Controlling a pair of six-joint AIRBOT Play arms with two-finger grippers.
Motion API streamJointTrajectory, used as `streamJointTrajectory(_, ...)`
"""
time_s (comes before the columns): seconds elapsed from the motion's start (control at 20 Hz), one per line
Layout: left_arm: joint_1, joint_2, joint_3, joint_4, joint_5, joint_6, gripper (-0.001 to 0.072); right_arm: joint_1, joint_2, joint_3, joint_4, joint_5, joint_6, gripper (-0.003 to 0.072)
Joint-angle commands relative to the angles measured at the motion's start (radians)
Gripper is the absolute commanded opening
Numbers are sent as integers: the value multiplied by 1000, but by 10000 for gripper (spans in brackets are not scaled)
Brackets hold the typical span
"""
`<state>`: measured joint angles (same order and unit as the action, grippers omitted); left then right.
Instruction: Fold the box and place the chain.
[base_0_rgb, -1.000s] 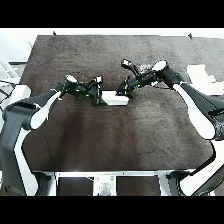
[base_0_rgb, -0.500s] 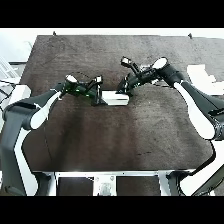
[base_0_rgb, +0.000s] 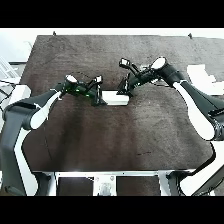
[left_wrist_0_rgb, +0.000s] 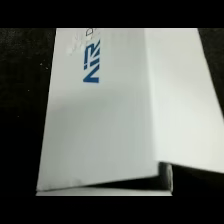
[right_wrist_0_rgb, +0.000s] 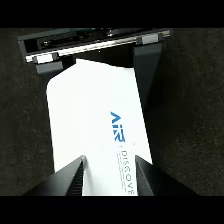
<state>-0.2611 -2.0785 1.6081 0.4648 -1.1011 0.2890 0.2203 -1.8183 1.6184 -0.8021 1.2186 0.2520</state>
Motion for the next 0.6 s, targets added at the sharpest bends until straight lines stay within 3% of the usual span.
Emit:
streamJointTrajectory(0.0,0,1,1,1,2,0,365,2,7,1,1,29,2,379)
streamJointTrajectory(0.55,0,1,1,1,2,0,365,23,-2,0,-4,-23,1,379)
